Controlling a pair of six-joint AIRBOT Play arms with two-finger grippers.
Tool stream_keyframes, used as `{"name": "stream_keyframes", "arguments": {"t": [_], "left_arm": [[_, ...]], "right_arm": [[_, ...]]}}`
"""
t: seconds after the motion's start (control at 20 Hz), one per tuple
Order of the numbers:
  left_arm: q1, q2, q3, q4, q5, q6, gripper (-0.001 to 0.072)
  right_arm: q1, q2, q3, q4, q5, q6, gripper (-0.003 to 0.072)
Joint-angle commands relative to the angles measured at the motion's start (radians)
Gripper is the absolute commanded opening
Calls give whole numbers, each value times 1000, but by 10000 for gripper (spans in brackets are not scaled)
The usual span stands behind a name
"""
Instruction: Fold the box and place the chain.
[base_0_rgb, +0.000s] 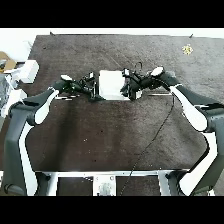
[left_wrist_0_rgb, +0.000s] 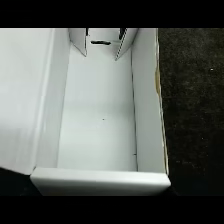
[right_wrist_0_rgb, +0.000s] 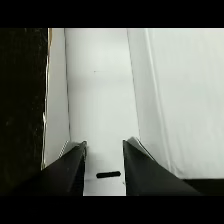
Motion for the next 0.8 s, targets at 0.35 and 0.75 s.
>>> {"name": "stream_keyframes", "arguments": {"t": [0.35, 0.75], "left_arm": [[-1, 0, 0, 0, 1, -1, 274], [-1, 0, 0, 0, 1, -1, 274]], "right_arm": [[-11, -10, 0, 14, -16, -21, 685], [-58, 17, 26, -1, 28, 205, 243]]}}
